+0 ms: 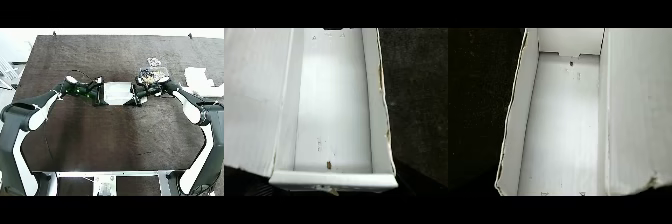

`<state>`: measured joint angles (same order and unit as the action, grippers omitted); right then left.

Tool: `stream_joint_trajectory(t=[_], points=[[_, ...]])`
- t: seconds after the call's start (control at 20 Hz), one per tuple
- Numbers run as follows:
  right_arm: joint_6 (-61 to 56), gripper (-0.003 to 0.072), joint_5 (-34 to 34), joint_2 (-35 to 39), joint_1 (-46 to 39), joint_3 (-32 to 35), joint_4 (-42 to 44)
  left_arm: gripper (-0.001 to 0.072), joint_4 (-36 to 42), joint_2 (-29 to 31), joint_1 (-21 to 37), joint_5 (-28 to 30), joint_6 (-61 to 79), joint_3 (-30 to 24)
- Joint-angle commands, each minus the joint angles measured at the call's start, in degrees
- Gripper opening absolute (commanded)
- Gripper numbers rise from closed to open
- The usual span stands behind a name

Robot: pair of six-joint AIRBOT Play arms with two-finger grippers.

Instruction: Fold the box and place the chain.

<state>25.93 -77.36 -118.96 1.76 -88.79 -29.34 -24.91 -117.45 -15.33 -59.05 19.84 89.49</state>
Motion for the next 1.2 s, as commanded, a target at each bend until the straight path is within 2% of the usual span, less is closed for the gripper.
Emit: stream_joint_trajectory(t=[0.0,0.65,0.75,1.15], points=[[0.02,0.0568,-0.09,0.00,0.07,0.02,-0.02,0.0720,0.35,-0.07,-0.26,0.81,0.24,-0.02],[0.02,0.0568,-0.09,0.00,0.07,0.02,-0.02,0.0720,1.60,-0.59,-1.09,1.64,1.66,0.00],[0.02,0.0568,-0.11,0.00,0.07,0.02,-0.02,0.0619,1.60,-0.63,-1.07,1.62,1.62,0.00],[0.02,0.0568,-0.11,0.00,0.07,0.02,-0.02,0.0618,1.55,-0.81,-1.09,2.21,1.38,-0.02]])
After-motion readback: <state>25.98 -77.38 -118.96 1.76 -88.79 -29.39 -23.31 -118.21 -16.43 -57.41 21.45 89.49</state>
